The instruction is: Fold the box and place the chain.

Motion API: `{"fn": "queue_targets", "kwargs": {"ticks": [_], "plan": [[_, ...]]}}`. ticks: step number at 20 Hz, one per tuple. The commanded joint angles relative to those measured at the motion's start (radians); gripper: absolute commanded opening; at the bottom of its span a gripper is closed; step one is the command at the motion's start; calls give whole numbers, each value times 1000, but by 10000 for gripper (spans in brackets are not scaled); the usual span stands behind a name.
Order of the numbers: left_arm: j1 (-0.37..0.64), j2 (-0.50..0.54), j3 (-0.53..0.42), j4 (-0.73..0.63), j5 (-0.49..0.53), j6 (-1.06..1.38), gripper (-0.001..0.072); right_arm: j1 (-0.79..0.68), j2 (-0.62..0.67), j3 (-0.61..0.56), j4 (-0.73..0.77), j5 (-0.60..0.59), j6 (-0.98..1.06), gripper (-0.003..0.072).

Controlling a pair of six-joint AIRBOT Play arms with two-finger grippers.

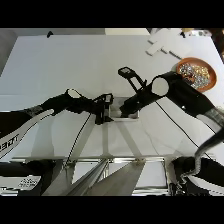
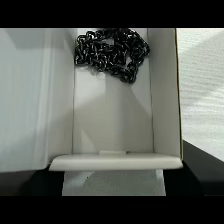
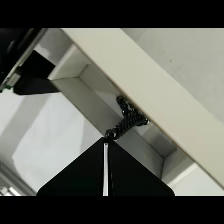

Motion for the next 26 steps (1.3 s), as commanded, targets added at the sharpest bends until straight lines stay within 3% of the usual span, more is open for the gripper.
{"fn": "queue_targets", "kwargs": {"ticks": [1, 8, 10, 12, 19, 20, 22, 26], "plan": [[0, 1, 0, 0, 0, 0, 206, 1, -56, -6, 19, -15, -1, 18], [0, 1, 0, 0, 0, 0, 206, 1, -100, -8, 18, -50, -1, 23], [0, 1, 0, 0, 0, 0, 206, 1, -99, -8, 20, -45, 0, 100], [0, 1, 0, 0, 0, 0, 206, 1, -86, -8, 26, -34, 0, 122], [0, 1, 0, 0, 0, 0, 206, 0, 185, -8, -31, 14, -1, 125], [0, 1, 0, 0, 0, 0, 206, -3, 223, -8, -65, 25, -1, 158], [0, 1, 0, 0, 0, 0, 206, -46, 277, -8, -106, 68, -1, 333], [0, 1, 0, 0, 0, 0, 206, -234, 293, -8, -168, 126, 5, 338]]}}
